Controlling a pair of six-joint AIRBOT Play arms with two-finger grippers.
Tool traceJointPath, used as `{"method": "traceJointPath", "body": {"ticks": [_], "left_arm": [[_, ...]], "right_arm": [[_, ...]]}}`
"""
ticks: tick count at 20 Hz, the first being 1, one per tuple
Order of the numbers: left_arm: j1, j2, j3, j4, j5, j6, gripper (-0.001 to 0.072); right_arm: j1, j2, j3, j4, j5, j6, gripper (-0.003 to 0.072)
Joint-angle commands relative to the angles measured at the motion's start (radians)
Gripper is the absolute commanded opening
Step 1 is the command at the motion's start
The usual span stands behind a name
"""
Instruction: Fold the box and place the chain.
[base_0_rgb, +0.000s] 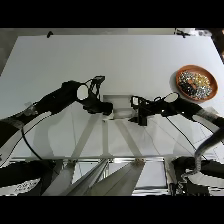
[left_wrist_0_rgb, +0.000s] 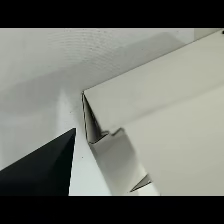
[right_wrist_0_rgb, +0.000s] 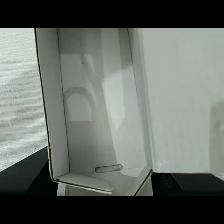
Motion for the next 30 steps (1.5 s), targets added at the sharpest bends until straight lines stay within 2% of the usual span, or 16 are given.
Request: {"method": "traceJointPath", "body": {"ticks": [1, 5, 12, 14, 21, 24, 26, 30], "left_arm": [[-0.031, -0.061, 0.082, 0.072, -0.117, -0.149, 0.0525], [-0.032, -0.063, 0.096, 0.135, -0.160, -0.259, 0.0524], [-0.053, -0.088, 0.099, 0.145, -0.159, -0.376, 0.0482], [-0.070, -0.119, 0.124, 0.145, -0.174, -0.377, 0.0446], [-0.103, -0.201, 0.235, 0.161, -0.249, -0.401, 0.0446], [-0.113, -0.222, 0.237, 0.188, -0.276, -0.441, 0.0431], [-0.123, -0.238, 0.237, 0.200, -0.306, -0.451, 0.0330], [-0.127, -0.244, 0.237, 0.200, -0.318, -0.457, 0.0001]], "right_arm": [[0.000, 0.001, 0.000, 0.000, 0.000, 0.000, 0.0315], [0.000, 0.001, 0.000, 0.000, 0.000, 0.000, 0.0315], [0.000, 0.001, 0.000, 0.000, 0.000, 0.000, 0.0315], [0.000, 0.001, 0.000, 0.000, 0.000, 0.000, 0.0315], [0.000, 0.001, 0.000, 0.000, 0.000, 0.000, 0.0315], [0.000, 0.001, 0.000, 0.000, 0.000, 0.000, 0.0315], [0.000, 0.001, 0.000, 0.000, 0.000, 0.000, 0.0315], [0.000, 0.001, 0.000, 0.000, 0.000, 0.000, 0.0315]]}}
